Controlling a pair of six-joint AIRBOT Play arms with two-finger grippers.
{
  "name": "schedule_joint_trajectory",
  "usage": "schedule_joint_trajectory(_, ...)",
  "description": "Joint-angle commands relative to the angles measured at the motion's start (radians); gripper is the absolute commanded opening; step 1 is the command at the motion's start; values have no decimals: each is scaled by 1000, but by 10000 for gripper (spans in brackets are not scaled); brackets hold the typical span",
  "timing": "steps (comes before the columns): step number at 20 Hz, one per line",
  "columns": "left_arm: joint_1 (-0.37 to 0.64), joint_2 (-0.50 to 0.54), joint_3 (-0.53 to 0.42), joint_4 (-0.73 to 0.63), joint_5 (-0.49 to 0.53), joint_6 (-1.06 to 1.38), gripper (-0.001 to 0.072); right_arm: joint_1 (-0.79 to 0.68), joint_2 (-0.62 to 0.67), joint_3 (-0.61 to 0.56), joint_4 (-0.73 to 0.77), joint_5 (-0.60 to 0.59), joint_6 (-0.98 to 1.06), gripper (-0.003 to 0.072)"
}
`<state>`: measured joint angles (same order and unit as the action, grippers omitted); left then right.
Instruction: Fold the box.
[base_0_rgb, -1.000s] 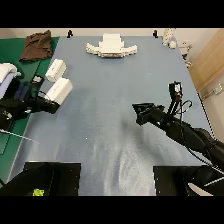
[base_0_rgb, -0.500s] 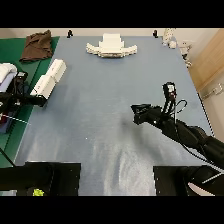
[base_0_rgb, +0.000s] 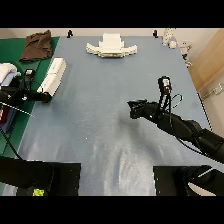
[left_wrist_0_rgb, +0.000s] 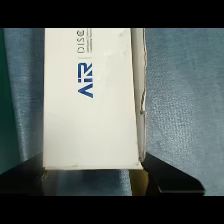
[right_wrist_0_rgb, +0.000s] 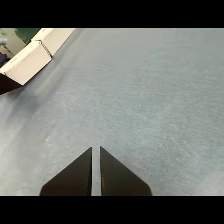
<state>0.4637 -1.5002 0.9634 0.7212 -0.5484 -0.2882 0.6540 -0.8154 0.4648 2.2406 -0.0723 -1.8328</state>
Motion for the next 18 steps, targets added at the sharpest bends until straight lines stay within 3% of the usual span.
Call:
schedule_joint_trajectory(1,-9,-11,9,-4,-1,0,427,0,-27,11,0,0,0,87)
schedule_joint_trajectory(16,-9,-11,9,-3,24,0,431,0,-27,12,0,0,1,88)
schedule_joint_trajectory(17,-9,-11,9,-3,21,-1,535,0,-27,12,0,0,1,88)
schedule_joint_trajectory(18,-9,-11,9,-3,14,-3,691,0,-27,12,0,0,1,88)
